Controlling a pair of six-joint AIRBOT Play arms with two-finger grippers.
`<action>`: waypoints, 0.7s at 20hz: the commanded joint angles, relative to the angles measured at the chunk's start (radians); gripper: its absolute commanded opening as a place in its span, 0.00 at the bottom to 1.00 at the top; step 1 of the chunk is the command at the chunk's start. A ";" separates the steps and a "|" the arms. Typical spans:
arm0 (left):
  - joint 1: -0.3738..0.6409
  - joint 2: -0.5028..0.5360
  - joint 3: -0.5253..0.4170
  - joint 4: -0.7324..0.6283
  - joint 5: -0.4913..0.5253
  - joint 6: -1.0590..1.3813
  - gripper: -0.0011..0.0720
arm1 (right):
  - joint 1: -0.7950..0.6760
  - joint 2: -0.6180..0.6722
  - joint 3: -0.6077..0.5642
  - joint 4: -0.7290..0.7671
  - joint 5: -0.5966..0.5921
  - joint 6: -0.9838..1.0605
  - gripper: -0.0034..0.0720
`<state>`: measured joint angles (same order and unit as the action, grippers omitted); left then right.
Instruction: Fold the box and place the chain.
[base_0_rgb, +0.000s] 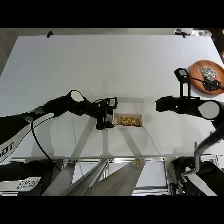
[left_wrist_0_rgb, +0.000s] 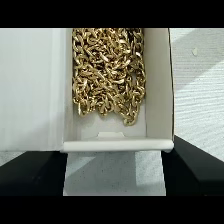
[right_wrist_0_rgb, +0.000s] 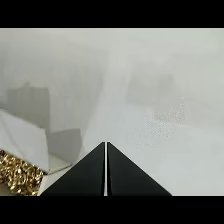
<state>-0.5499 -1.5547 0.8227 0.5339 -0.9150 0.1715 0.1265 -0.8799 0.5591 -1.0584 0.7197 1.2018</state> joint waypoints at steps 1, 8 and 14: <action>0.000 0.001 0.001 0.000 -0.001 0.000 0.69 | -0.035 -0.162 0.013 0.277 -0.047 -0.286 0.06; 0.000 0.001 0.001 0.001 -0.002 0.000 0.69 | 0.034 -0.338 0.198 0.367 0.118 -0.449 0.05; 0.000 0.001 0.001 0.000 -0.002 0.000 0.69 | 0.115 -0.333 0.226 0.243 0.308 -0.455 0.05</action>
<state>-0.5499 -1.5547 0.8230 0.5343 -0.9165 0.1715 0.2008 -1.2098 0.7700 -0.7612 0.9306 0.7616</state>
